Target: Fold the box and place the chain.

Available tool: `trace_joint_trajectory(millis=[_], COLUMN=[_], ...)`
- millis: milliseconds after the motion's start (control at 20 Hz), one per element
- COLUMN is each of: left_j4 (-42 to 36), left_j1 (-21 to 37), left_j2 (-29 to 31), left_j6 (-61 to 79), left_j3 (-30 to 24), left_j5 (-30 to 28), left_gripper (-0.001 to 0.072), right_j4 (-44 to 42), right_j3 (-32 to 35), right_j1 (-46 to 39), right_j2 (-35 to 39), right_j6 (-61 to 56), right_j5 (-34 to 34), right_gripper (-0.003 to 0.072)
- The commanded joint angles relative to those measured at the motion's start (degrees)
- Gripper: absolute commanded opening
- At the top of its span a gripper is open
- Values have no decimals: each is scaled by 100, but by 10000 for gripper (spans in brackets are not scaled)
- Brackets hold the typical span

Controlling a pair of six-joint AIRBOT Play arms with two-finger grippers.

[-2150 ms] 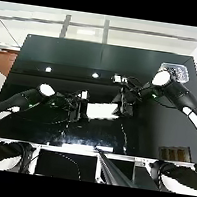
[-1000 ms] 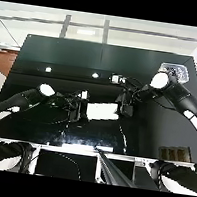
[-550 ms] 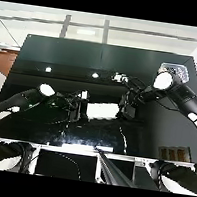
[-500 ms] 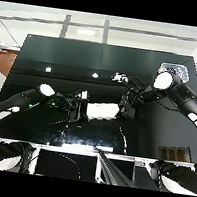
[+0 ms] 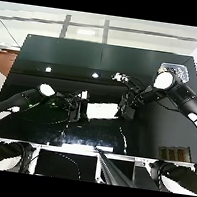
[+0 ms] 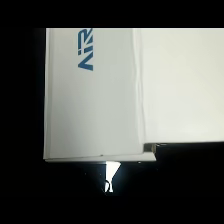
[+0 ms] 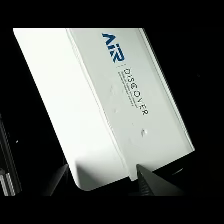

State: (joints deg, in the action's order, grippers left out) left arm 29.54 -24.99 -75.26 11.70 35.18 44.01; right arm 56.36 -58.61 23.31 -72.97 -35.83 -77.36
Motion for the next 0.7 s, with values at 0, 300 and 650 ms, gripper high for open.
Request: trace_joint_trajectory(millis=[0,300,650], left_j4=[0,0,0], left_j1=[-2,-2,-2], left_j2=[-4,-4,-4], left_j6=[2,2,2], left_j3=[4,4,4], left_j5=[0,0,0], left_gripper=[464,464,464], right_j4=[111,680,494], right_j3=[0,0,0], right_j1=[2,0,2], right_j2=[0,2,0], right_j6=[-20,-498,-579], right_j5=[129,190,345], right_gripper=[474,666,560])
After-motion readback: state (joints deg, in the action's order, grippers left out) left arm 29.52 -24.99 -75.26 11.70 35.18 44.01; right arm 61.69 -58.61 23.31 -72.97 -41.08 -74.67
